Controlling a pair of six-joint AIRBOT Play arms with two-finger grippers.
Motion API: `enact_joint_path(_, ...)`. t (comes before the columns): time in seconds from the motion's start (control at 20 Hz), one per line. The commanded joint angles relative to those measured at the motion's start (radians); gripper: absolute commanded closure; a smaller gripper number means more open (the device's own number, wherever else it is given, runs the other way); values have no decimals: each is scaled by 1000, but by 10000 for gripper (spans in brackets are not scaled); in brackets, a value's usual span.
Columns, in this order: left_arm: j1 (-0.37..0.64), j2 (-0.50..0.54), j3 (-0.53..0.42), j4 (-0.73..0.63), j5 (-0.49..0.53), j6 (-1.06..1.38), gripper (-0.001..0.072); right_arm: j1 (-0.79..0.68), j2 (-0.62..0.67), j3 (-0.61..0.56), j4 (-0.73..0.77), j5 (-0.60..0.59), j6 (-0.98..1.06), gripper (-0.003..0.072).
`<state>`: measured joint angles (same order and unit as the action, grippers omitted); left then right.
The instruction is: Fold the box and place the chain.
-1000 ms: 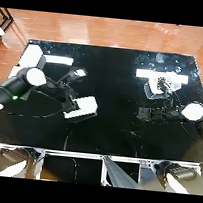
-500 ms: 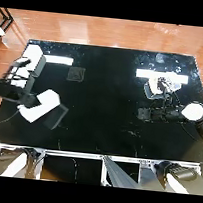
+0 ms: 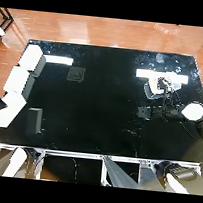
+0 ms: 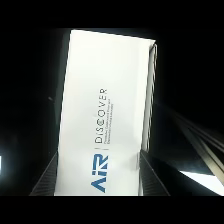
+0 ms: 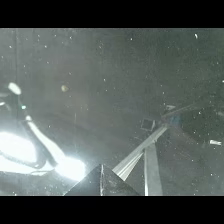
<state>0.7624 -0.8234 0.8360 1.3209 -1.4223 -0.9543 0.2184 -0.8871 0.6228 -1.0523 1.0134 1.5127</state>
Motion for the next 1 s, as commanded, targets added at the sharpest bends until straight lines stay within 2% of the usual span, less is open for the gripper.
enact_joint_path(0.0,133,-16,0,6,133,81,291,0,0,0,1,-10,-2,668)
enact_joint_path(0.15,171,-67,0,3,181,170,292,0,0,0,1,-33,6,668)
enact_joint_path(0.55,163,-235,0,-35,219,313,288,0,0,0,1,-81,26,668)
enact_joint_path(0.6,163,-250,0,-30,219,328,232,0,0,0,1,-84,32,668)
enact_joint_path(0.65,163,-264,0,-5,224,335,71,0,0,0,1,-84,42,668)
enact_joint_path(0.85,163,-278,1,1,289,335,67,0,0,0,3,-82,56,668)
enact_joint_path(0.95,163,-276,31,-42,299,334,66,0,0,0,5,-83,59,668)
